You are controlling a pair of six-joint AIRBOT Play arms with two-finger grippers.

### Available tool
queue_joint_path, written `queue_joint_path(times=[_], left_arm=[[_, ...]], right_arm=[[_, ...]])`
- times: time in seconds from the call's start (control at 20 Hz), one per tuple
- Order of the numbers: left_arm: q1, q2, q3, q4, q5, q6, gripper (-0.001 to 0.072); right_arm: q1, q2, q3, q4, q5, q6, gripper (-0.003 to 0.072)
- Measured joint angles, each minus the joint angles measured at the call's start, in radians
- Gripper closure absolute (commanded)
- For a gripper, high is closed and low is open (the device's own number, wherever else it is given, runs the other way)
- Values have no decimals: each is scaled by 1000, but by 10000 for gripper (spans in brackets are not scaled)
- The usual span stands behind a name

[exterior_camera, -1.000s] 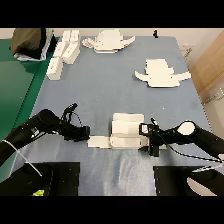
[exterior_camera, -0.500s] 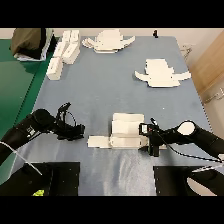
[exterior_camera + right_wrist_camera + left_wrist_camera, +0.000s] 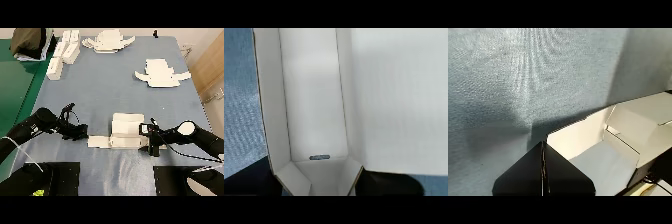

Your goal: Fold the box.

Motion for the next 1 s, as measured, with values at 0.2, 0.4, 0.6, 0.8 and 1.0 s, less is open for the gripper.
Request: queue_joint_path(times=[0.2,0.4,0.6,0.8,1.0], left_arm=[[2,35,7,-15,-55,26,693],[2,93,20,-48,-105,54,693],[-21,94,13,-156,-98,119,693],[-45,55,-11,-193,-48,151,693],[-53,0,-31,-198,-6,156,693]], right_arm=[[0,0,0,0,0,-3,242],[0,0,0,0,0,0,243],[0,0,0,1,0,3,242],[0,0,0,1,0,3,242],[0,0,0,1,0,2,242]])
